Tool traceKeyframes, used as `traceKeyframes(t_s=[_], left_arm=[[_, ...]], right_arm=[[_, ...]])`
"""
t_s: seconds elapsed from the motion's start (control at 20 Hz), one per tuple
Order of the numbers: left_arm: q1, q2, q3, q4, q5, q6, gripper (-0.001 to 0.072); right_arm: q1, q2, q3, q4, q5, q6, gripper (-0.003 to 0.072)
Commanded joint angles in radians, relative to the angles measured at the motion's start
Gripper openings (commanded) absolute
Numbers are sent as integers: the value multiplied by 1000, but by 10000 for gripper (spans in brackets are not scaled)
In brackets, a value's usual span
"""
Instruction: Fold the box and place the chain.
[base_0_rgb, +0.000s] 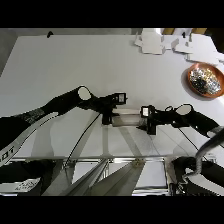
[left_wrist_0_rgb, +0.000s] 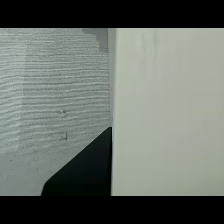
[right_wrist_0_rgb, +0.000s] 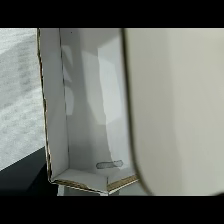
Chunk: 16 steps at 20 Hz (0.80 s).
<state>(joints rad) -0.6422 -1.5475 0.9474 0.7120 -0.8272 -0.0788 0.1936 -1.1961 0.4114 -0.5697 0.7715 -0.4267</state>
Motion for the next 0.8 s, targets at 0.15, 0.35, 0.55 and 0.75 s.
traceKeyframes(t_s=[0.15,0.35,0.55,0.75], left_arm=[[0,1,0,0,0,0,13],[0,1,0,0,1,0,11],[0,1,0,4,-13,-2,16],[1,13,0,8,-21,0,682]], right_arm=[[0,0,0,0,-1,0,396],[0,0,0,0,-1,0,396],[0,0,0,0,-1,0,396],[0,0,0,0,-2,0,396]])
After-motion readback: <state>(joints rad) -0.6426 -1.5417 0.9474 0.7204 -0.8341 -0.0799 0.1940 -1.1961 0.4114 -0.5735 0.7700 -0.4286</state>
